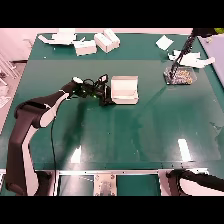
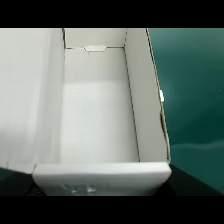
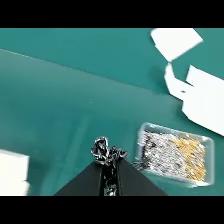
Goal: Fold the box and place the chain.
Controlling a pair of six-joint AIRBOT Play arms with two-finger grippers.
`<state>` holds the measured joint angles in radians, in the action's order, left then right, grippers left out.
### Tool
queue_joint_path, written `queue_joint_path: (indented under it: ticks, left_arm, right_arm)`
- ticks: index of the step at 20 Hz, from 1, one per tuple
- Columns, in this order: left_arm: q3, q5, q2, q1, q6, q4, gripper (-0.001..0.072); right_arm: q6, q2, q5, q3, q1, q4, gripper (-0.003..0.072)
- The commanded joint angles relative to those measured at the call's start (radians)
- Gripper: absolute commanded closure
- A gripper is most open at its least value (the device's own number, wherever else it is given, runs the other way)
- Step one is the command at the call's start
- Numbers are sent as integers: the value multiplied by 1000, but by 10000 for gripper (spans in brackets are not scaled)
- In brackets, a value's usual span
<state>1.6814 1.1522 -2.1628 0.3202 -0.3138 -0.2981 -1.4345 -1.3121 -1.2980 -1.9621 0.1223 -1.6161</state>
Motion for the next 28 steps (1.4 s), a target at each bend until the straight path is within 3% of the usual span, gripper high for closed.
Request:
queue_joint_path:
  ticks: [1,5,10,15,21,28]
  left_arm:
    - [0,0,0,-1,0,0,364]
    - [0,1,1,-1,0,0,364]
    - [0,5,1,-1,0,0,364]
    - [0,9,1,-1,0,6,364]
    - [0,8,1,-1,0,6,364]
    - [0,8,1,-1,0,6,364]
  right_arm:
    - [8,45,-28,0,137,0,683]
    - [14,45,-47,9,258,0,682]
    - [13,44,-42,86,299,8,682]
    - [0,44,87,204,302,21,682]
    - [8,45,149,106,303,10,682]
    - [56,45,331,50,303,11,682]
